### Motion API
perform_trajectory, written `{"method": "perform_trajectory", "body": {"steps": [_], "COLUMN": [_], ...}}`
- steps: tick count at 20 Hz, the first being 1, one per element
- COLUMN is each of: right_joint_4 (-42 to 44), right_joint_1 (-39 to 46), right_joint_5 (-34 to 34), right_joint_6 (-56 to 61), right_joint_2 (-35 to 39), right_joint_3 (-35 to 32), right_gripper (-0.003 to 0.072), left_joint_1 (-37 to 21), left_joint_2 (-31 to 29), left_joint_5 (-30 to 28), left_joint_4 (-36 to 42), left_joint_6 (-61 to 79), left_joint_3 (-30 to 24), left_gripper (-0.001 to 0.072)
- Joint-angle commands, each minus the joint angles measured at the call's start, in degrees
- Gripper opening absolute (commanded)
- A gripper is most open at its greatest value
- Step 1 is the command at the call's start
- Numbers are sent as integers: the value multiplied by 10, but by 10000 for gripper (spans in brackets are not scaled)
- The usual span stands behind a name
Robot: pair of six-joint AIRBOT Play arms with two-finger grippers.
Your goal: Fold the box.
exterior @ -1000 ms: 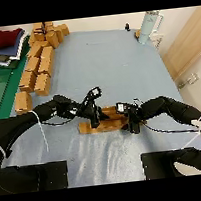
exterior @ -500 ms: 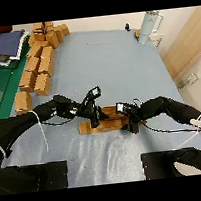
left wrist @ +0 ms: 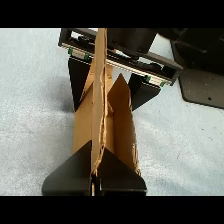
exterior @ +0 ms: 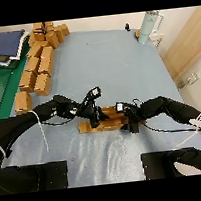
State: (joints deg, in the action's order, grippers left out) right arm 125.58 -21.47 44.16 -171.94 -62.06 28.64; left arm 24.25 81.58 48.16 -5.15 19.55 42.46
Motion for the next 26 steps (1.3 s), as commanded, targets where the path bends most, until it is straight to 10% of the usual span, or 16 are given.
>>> {"method": "perform_trajectory", "body": {"steps": [1, 4, 11, 26], "right_joint_4": [0, 3, 9, 7], "right_joint_1": [-1, -1, -1, -1], "right_joint_5": [18, 23, 23, 17], "right_joint_6": [0, 0, 0, 0], "right_joint_2": [5, 10, 9, -3], "right_joint_3": [0, 0, 0, 0], "right_gripper": [529, 699, 698, 516], "left_joint_1": [0, 0, 0, 0], "left_joint_2": [0, 0, 0, 0], "left_joint_5": [0, 0, 0, 0], "left_joint_4": [1, 1, 1, 1], "left_joint_6": [0, 0, 0, 0], "left_joint_3": [0, 0, 0, 0], "left_gripper": [12, 12, 12, 12]}}
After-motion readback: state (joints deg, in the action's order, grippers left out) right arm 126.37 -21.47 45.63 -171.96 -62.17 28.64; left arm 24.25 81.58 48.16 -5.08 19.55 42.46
